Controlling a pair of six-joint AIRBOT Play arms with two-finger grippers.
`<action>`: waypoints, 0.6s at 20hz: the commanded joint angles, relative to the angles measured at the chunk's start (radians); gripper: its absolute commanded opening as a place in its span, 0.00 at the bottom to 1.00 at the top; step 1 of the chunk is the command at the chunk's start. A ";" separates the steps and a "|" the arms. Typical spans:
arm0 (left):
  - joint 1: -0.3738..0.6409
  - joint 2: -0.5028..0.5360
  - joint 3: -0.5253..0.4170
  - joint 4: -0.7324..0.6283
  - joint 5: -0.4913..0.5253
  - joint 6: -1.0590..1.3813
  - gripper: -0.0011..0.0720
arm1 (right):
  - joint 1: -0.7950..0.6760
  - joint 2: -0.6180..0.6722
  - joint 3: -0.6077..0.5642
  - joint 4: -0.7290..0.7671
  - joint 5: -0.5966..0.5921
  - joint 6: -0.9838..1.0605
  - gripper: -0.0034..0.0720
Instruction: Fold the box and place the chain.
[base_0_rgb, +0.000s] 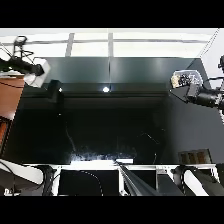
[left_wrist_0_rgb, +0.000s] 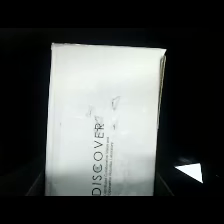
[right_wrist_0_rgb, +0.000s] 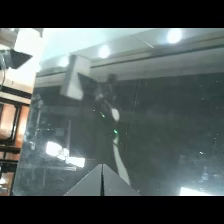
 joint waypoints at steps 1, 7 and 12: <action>0.071 -0.161 0.216 0.030 -0.018 -0.126 0.43 | 0.012 0.001 0.001 -0.001 -0.026 0.012 0.06; 0.006 -0.297 0.332 0.056 -0.015 -0.122 0.99 | 0.058 0.001 0.001 -0.007 -0.098 0.013 0.06; -0.024 -0.196 0.377 0.285 -0.093 -0.152 0.99 | 0.065 0.001 0.002 -0.007 -0.103 0.013 0.06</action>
